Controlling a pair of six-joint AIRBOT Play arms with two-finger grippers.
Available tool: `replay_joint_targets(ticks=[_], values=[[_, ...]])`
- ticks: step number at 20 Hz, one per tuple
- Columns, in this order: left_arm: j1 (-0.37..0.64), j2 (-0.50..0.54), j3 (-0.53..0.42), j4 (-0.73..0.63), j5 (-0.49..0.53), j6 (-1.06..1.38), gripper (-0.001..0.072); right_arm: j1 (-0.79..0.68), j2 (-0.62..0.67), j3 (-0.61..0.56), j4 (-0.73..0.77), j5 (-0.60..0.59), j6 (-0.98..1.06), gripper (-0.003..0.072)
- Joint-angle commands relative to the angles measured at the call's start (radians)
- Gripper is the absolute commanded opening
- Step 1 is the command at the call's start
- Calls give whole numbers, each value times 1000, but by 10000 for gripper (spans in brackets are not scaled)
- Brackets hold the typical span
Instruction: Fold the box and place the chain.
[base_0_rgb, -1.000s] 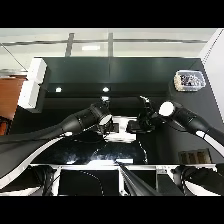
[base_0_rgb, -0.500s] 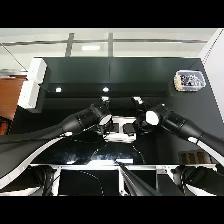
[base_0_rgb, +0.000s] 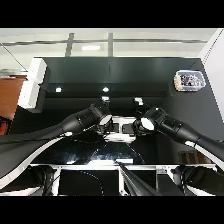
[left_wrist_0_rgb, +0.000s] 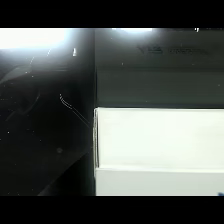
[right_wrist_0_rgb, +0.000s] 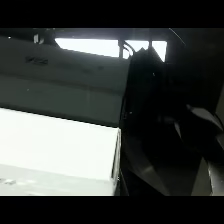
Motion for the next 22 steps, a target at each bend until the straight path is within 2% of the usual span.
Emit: replay_joint_targets(ticks=[1,7,9,10,11,12,13,18,19,20,21,22], values=[[1,0,0,1,10,0,27,4,-10,1,-8,3,56,235],[1,0,0,0,14,0,27,4,-48,1,16,-8,59,234],[1,0,0,0,14,0,27,4,-61,1,16,-3,59,177],[1,0,0,0,14,0,27,4,-68,1,19,-3,59,177],[1,0,0,0,13,0,27,4,-70,1,19,-5,59,128],[0,0,0,0,13,0,27,4,-70,1,19,-6,59,124],[1,0,0,0,13,0,27,4,-70,1,19,-7,59,48],[0,0,0,0,21,0,27,4,-70,2,24,-8,59,48],[0,0,0,0,21,0,27,4,-70,3,24,-9,59,78],[0,0,0,0,21,0,27,4,-70,3,24,-8,59,300],[0,0,0,0,21,0,27,3,-68,3,24,-5,58,453],[1,0,0,0,21,0,27,3,-62,3,24,10,51,454]])
